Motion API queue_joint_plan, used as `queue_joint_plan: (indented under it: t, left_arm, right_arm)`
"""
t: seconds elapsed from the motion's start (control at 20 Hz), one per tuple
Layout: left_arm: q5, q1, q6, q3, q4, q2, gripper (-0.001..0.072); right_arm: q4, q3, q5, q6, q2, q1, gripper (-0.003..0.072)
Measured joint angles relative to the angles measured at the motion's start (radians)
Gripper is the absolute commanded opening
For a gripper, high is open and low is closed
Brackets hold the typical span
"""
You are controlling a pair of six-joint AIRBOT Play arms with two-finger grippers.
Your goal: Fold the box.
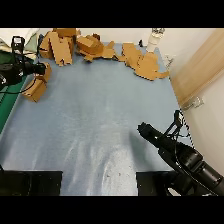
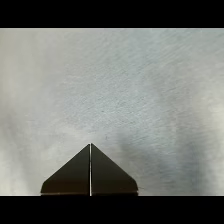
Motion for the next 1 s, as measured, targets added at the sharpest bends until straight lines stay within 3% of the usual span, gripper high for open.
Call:
queue_joint_plan:
  t: [0.05, 0.25, 0.45, 0.7, 1.0]
  left_arm:
    - [-0.077, -0.002, -0.015, 0.0, 0.004, 0.023, 0.0015]
    - [-0.467, -0.015, -0.15, -0.003, 0.037, 0.08, 0.001]
    - [-0.712, -0.071, -0.414, -0.052, 0.207, 0.126, 0.0009]
    - [-0.77, -0.246, -0.643, -0.176, 0.34, 0.243, 0.0009]
    - [-0.738, -0.419, -0.745, -0.218, 0.377, 0.287, 0.0014]
  right_arm:
    - [0.001, 0.003, 0.011, -0.008, -0.006, 0.002, 0.0004]
    - [0.039, 0.055, 0.032, -0.13, -0.07, 0.004, 0.0004]
    - [0.135, 0.19, -0.03, -0.387, -0.217, 0.005, 0.0004]
    - [0.191, 0.355, -0.142, -0.61, -0.444, 0.005, 0.0004]
    - [0.221, 0.426, -0.178, -0.692, -0.585, 0.005, 0.0005]
